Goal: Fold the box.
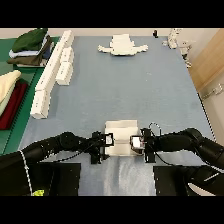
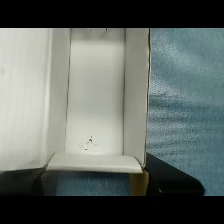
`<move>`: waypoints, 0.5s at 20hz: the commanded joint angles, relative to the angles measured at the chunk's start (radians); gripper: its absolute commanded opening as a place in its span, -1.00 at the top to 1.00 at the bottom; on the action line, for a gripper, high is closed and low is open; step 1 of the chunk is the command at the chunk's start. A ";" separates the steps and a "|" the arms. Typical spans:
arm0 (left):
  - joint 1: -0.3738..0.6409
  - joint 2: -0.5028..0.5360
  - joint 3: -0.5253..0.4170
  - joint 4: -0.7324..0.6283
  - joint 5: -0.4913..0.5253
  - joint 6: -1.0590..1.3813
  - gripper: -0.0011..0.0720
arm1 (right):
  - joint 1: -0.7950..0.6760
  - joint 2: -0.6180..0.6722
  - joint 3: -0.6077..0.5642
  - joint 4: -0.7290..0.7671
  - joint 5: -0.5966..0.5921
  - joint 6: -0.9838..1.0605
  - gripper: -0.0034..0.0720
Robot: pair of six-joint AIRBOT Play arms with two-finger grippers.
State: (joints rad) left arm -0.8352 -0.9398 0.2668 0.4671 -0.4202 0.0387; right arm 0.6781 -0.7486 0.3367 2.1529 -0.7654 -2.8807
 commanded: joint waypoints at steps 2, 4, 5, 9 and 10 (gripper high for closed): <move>0.000 0.000 0.000 0.000 0.000 0.000 -0.26 | 0.002 -0.018 -0.002 0.021 0.022 0.000 -0.55; 0.000 0.000 0.000 0.000 0.000 0.000 -0.26 | 0.002 -0.023 -0.002 0.021 0.021 0.000 -0.56; 0.000 0.000 0.000 0.000 0.000 0.000 -0.26 | 0.002 -0.023 -0.002 0.021 0.020 0.000 -0.65; 0.000 0.000 0.000 0.000 0.000 0.000 -0.26 | 0.002 -0.023 -0.002 0.016 0.018 0.000 -0.65; 0.000 0.000 0.000 0.000 0.000 0.000 -0.26 | 0.002 -0.023 -0.001 0.011 0.013 0.000 -0.64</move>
State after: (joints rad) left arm -0.8352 -0.9398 0.2668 0.4667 -0.4202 0.0387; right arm 0.6788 -0.7704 0.3359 2.1719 -0.7475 -2.8807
